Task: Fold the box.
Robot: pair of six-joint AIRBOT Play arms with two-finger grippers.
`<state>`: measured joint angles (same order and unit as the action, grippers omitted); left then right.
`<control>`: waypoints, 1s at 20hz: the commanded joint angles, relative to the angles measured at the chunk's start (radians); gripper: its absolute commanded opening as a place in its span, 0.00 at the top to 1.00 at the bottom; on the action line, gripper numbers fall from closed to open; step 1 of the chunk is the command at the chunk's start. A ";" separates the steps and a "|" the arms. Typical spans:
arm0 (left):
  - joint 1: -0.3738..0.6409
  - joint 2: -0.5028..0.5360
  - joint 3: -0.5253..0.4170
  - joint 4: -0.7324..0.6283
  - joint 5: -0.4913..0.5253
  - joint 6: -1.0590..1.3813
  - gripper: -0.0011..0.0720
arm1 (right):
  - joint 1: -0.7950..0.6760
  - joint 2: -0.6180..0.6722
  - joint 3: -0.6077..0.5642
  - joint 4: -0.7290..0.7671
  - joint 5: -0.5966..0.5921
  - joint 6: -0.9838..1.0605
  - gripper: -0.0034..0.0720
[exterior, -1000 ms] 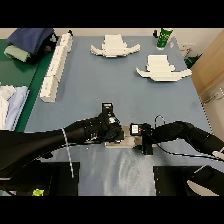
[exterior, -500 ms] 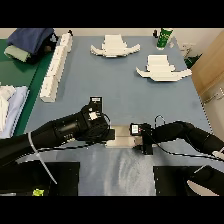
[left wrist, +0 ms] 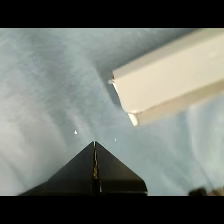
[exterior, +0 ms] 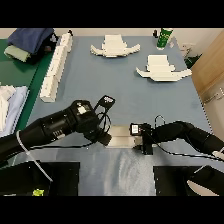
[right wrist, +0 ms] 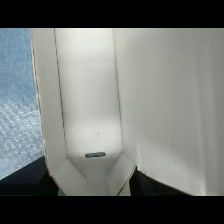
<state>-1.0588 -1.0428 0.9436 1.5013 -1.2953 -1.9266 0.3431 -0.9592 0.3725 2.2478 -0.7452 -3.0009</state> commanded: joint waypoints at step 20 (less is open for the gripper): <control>0.456 0.008 -0.507 -0.886 0.574 2.060 0.03 | 0.001 0.001 0.000 0.000 0.000 0.001 0.28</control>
